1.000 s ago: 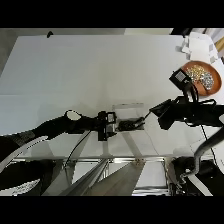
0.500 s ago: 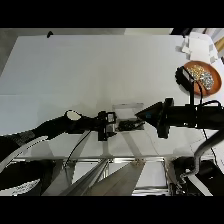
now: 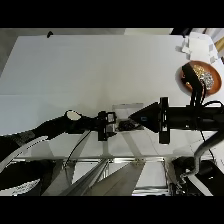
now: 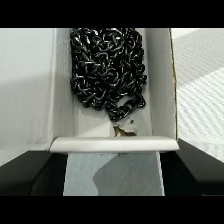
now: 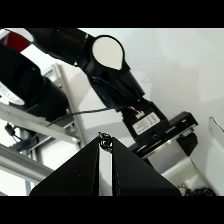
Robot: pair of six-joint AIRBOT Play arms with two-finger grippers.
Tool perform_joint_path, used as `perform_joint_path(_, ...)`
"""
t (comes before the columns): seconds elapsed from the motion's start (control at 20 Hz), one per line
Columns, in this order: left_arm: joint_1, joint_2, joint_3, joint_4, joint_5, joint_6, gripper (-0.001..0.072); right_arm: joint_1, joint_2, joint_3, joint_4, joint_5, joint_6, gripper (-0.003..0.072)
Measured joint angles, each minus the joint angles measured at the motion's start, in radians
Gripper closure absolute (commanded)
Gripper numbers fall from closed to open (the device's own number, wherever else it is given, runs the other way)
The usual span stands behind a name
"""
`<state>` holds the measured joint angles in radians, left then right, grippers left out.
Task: Fold the box and place the chain.
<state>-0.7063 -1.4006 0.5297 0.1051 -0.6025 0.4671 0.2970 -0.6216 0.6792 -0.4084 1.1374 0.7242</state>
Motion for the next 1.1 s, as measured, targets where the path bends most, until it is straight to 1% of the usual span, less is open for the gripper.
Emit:
perform_joint_path(0.2, 0.0, 0.0, 0.0, 0.0, 0.0, 0.0, 0.0559, 0.011, 0.0, -0.016, -0.043, -0.049, -0.014, 0.0671)
perform_joint_path(0.4, 0.0, 0.0, 0.0, 0.0, 0.0, 0.0, 0.0559, 0.014, -0.018, -0.086, -0.09, -0.117, -0.017, 0.0666)
perform_joint_path(0.45, 0.0, 0.0, 0.0, 0.0, 0.0, 0.0, 0.0559, 0.014, -0.032, -0.107, -0.097, -0.131, -0.018, 0.0622)
perform_joint_path(0.55, 0.0, 0.0, 0.0, 0.0, 0.0, 0.0, 0.0559, 0.014, -0.068, -0.145, -0.105, -0.155, -0.018, 0.0468)
perform_joint_path(0.6, 0.0, 0.0, 0.0, 0.0, 0.0, 0.0, 0.0559, 0.014, -0.089, -0.16, -0.109, -0.165, -0.02, 0.0448)
perform_joint_path(0.85, 0.0, 0.0, 0.0, 0.0, 0.0, 0.0, 0.0559, 0.014, -0.178, -0.195, -0.128, -0.204, -0.025, 0.0449)
perform_joint_path(1.05, 0.0, 0.0, 0.0, 0.0, 0.0, 0.0, 0.0559, -0.013, -0.175, -0.2, -0.158, -0.207, -0.026, 0.0451)
perform_joint_path(1.1, 0.0, 0.0, 0.0, 0.0, 0.0, 0.0, 0.0559, -0.034, -0.166, -0.201, -0.182, -0.205, -0.028, 0.0483)
